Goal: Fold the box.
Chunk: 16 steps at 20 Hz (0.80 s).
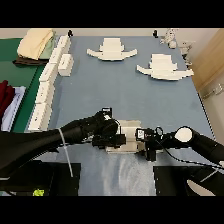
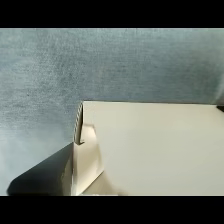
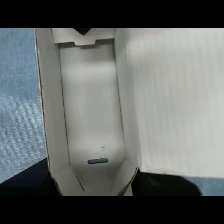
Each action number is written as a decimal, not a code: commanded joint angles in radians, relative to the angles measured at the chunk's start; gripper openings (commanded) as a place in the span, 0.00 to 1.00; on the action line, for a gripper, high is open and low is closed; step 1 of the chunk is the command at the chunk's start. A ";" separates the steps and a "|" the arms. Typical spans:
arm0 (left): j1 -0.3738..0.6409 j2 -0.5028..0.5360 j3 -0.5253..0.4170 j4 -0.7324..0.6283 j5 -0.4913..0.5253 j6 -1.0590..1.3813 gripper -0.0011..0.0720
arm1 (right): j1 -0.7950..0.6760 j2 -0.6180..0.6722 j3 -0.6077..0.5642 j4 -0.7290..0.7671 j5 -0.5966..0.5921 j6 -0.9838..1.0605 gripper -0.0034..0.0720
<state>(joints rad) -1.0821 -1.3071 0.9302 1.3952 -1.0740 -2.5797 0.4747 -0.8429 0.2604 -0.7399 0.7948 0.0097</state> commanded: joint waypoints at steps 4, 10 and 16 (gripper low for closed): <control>-0.021 -0.079 0.030 0.042 -0.018 -0.041 0.47 | 0.001 0.001 0.000 0.000 0.000 0.000 0.71; -0.034 -0.079 0.030 0.049 -0.018 -0.056 0.04 | 0.001 0.001 0.000 0.000 0.000 0.000 0.71; -0.034 -0.077 0.039 0.049 -0.031 -0.047 0.04 | 0.001 0.001 0.000 0.000 0.000 0.000 0.71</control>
